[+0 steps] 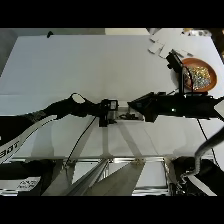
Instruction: Fold the box and place the chain.
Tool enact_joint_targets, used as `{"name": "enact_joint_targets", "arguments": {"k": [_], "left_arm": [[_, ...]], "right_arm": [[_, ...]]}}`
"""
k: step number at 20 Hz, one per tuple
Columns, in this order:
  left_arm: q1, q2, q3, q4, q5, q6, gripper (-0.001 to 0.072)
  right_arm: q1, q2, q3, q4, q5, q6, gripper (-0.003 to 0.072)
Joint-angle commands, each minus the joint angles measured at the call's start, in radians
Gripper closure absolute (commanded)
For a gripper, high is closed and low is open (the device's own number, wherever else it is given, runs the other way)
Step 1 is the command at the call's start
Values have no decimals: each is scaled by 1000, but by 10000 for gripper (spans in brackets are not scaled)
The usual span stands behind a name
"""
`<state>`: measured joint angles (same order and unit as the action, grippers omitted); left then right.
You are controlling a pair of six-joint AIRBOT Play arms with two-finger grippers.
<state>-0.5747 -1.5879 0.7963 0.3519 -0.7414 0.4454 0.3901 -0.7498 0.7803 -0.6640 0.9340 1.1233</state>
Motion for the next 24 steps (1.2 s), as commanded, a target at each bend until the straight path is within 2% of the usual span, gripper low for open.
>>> {"name": "enact_joint_targets", "arguments": {"k": [1, 5, 9, 13, 14, 16, 17, 21, 24], "left_arm": [[0, 0, 1, 0, 0, 0, 436], [0, 0, 1, 0, 0, 0, 436], [0, 0, 1, 0, 0, 0, 436], [0, 0, 1, 0, 0, 0, 436], [0, 0, 1, 0, 0, 0, 436], [0, 0, 1, 0, 0, 0, 436], [0, 0, 1, 0, 0, 0, 436], [0, 0, 1, 0, 0, 0, 436], [0, 0, 1, 0, 0, 0, 436]], "right_arm": [[8, -4, 0, 4, -55, -7, 672], [8, -75, -27, -123, 5, -4, 672], [8, -205, -109, -131, -25, -6, 671], [8, -308, -124, -145, -33, -6, 670], [8, -313, -124, -145, -33, -6, 636], [8, -310, -124, -145, -29, -6, 425], [8, -307, -124, -145, -26, -6, 393], [-3, -229, -114, -160, -6, -6, 393], [-100, -120, -79, -180, 90, -6, 399]]}}
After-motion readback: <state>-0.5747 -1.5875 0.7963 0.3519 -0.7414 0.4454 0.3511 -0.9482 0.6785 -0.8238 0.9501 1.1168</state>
